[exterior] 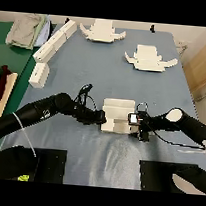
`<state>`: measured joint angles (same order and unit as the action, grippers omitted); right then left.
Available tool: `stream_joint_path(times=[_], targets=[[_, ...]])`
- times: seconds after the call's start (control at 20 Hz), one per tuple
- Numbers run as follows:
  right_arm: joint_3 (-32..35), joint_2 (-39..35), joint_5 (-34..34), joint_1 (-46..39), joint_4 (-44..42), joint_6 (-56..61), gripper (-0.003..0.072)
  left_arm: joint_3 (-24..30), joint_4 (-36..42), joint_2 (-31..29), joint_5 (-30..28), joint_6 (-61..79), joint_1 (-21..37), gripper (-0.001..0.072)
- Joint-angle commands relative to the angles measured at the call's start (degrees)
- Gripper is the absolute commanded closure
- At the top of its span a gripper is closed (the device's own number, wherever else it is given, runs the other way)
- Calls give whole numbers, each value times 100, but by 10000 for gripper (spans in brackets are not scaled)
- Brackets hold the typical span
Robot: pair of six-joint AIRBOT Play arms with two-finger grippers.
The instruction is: Fold the box.
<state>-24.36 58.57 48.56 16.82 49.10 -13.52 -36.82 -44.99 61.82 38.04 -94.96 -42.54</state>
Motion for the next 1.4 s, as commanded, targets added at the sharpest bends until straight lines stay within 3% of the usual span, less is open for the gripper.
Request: stream_joint_path(times=[0.0,0.3,0.5,0.7,0.75,0.8,1.05,1.15,1.35], targets=[[2,4,2,4,-2,0,178,-400,-1322,280,144,-1836,-402,242],[2,4,2,4,-2,0,179,-1576,-2970,1368,1086,-3875,-1261,243],[2,4,2,4,-2,0,178,-2240,-3491,1853,1823,-4507,-1539,243],[2,4,2,4,-2,0,178,-2396,-3694,2107,2052,-5047,-1679,245],[2,4,2,4,-2,2,178,-2396,-3707,2105,2048,-5152,-1679,276],[2,4,2,4,-2,0,178,-2396,-3716,2105,2048,-5215,-1679,360],[4,4,2,4,0,0,178,-2487,-3716,2146,2122,-5635,-1823,373],[2,4,2,4,-2,0,179,-2618,-3713,2304,2245,-5654,-1926,419],[2,4,2,4,-2,0,178,-3038,-3960,2610,2896,-5571,-1969,421]])
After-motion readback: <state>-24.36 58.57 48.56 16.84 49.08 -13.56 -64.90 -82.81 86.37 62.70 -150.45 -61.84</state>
